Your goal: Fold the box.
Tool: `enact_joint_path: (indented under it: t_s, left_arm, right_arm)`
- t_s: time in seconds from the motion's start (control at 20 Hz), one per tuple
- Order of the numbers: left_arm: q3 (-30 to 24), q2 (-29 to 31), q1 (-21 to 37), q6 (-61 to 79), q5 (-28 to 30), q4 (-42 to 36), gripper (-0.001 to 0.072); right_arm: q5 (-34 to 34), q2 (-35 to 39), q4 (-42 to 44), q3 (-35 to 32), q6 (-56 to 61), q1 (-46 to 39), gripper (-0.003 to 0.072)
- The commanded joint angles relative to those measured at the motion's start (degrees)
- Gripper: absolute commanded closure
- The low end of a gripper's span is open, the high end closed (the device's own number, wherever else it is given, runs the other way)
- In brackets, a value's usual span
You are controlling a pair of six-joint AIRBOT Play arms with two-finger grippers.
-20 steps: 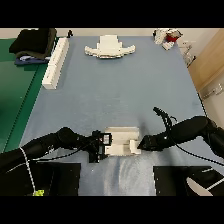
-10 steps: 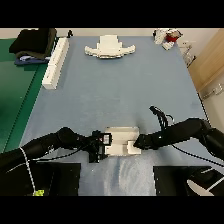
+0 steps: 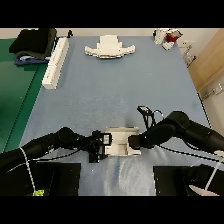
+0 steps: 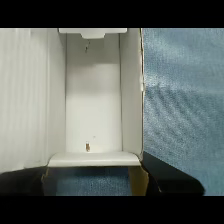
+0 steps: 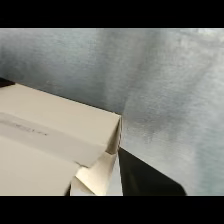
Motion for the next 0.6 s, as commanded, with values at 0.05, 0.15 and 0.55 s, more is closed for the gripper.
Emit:
enact_joint_path:
  t_s: [0.05,0.15,0.55]
  left_arm:
    - [0.04,0.04,0.0,0.0,0.02,0.0,0.0181]
    - [0.04,0.04,0.0,0.0,0.02,0.0,0.0182]
    - [0.04,0.04,0.0,0.0,0.02,0.0,0.0181]
  right_arm:
    - [-3.91,-8.2,-10.97,6.67,14.14,8.11,0.0272]
    - [-4.28,-11.19,-11.91,8.33,16.83,9.68,0.0272]
    - [-5.95,-13.03,-14.32,8.9,20.59,9.94,0.0673]
